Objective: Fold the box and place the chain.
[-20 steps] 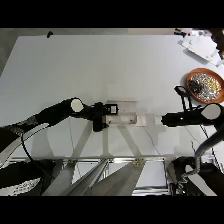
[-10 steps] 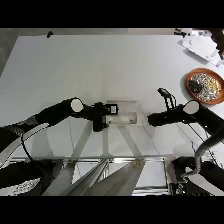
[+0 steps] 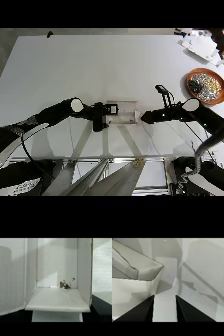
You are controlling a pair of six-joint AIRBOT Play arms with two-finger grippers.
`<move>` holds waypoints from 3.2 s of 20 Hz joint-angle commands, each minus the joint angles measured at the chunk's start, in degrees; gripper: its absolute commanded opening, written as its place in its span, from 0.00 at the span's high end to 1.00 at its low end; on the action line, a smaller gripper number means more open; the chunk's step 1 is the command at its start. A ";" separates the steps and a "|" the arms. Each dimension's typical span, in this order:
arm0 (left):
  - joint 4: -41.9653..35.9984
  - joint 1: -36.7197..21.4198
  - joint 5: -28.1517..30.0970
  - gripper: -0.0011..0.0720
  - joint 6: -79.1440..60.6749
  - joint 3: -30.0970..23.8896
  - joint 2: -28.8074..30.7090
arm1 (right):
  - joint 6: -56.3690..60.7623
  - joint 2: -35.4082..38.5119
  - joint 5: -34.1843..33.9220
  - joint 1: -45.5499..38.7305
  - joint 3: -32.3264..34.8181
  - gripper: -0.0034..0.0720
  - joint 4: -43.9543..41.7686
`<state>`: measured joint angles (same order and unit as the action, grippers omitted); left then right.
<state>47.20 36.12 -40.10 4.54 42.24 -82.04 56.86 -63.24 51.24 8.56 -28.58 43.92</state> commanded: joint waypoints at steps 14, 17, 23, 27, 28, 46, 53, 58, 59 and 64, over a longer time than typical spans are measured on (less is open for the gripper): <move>0.00 0.04 0.02 0.97 0.00 -0.02 -0.02 | -4.83 -0.07 4.83 2.97 -0.83 0.29 -9.40; 0.00 0.04 0.00 0.97 0.00 -0.02 -0.02 | -1.79 -0.11 -0.35 4.81 -0.83 0.20 -8.07; 0.00 0.04 0.00 0.97 0.00 -0.02 -0.02 | 10.12 -0.11 -8.35 11.02 -2.32 0.24 -0.81; 0.00 0.04 0.00 0.97 0.00 -0.02 -0.02 | 23.69 -0.24 -9.03 14.91 -6.49 0.26 10.91; 0.00 0.04 0.00 0.97 0.00 -0.02 -0.02 | 25.75 -0.26 -8.72 15.72 -7.08 0.26 12.52; 0.00 0.04 0.00 0.97 0.00 -0.02 -0.02 | 50.80 -10.75 -3.34 26.80 -15.43 0.37 29.55; 0.00 0.04 0.02 0.97 0.00 -0.02 -0.02 | 60.35 -11.06 -1.64 30.05 -15.43 0.45 35.91; 0.02 0.04 0.00 0.97 0.00 -0.02 -0.02 | 63.19 -11.21 -0.63 30.08 -15.43 0.54 37.48; 0.00 0.04 0.00 0.97 0.00 -0.02 -0.02 | 63.30 -11.19 -0.35 30.08 -15.43 0.58 37.48; 0.02 0.04 0.00 0.97 0.00 -0.02 -0.02 | 63.34 -11.19 3.19 30.05 -15.43 0.42 39.34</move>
<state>47.20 36.12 -40.12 4.56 42.22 -82.04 119.77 -74.41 48.23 38.59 -44.03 81.65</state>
